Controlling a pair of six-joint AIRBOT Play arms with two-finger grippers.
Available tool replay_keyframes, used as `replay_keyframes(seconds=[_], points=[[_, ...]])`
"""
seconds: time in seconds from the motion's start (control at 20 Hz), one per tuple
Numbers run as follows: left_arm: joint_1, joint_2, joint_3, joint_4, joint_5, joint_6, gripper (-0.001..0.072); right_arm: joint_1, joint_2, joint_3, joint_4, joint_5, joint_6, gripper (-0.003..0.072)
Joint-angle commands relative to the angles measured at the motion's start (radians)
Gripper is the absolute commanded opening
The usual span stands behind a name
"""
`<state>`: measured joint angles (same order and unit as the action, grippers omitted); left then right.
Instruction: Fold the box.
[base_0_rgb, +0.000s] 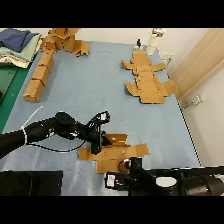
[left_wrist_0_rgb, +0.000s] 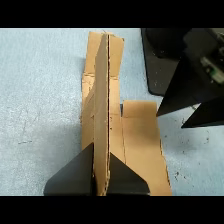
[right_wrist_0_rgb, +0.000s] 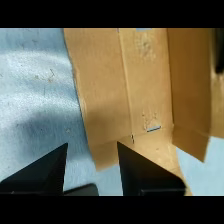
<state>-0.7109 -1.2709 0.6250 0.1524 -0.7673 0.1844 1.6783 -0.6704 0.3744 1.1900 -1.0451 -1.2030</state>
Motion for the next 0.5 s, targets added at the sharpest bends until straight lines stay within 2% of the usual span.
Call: replay_keyframes(seconds=[0.0,0.2,0.45], points=[[0.000,-0.001,-0.001,0.000,0.000,0.001,0.0012,0.018,-0.091,-0.006,-0.024,0.054,-0.003,0.0482],[0.000,-0.001,0.000,0.000,0.000,0.001,0.0012,0.018,-0.161,-0.006,-0.123,0.053,0.066,0.0480],[0.000,-0.001,-0.001,0.000,0.000,0.001,0.0012,0.017,-0.172,-0.006,-0.240,0.038,0.146,0.0480]])
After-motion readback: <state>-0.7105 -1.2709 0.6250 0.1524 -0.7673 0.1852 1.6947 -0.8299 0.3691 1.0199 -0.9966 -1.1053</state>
